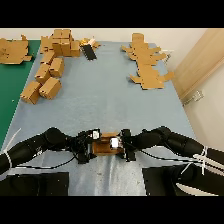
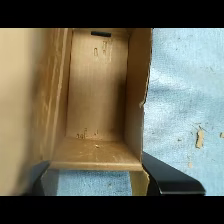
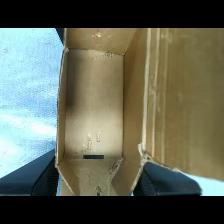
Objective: Fold the box.
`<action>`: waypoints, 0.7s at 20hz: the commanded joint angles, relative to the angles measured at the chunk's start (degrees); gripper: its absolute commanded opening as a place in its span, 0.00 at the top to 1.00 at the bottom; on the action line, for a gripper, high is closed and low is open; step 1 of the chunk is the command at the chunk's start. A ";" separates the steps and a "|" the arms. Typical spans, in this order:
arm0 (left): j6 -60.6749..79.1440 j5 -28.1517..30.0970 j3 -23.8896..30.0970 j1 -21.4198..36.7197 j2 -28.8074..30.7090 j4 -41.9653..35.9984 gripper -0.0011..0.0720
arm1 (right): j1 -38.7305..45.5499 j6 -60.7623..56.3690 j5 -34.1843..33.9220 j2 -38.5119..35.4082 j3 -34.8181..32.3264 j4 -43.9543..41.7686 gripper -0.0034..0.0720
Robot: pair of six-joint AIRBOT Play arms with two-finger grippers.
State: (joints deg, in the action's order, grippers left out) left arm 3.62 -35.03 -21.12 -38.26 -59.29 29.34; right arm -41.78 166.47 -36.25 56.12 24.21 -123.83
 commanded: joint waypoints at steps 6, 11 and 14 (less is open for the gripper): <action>0.02 -0.02 0.00 0.02 0.00 -0.02 0.40 | 0.00 0.02 0.00 0.00 0.02 -0.04 0.16; 0.00 -0.02 0.00 0.02 0.00 -0.02 0.40 | 0.00 0.04 0.04 -0.02 0.07 0.90 0.16; 0.00 -0.02 0.00 0.02 0.00 -0.02 0.40 | 0.02 -1.18 -1.14 -0.13 0.13 -0.90 0.00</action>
State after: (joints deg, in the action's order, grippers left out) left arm 3.51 -35.31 -21.12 -38.26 -59.31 29.19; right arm -41.78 166.50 -36.34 56.05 24.29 -123.50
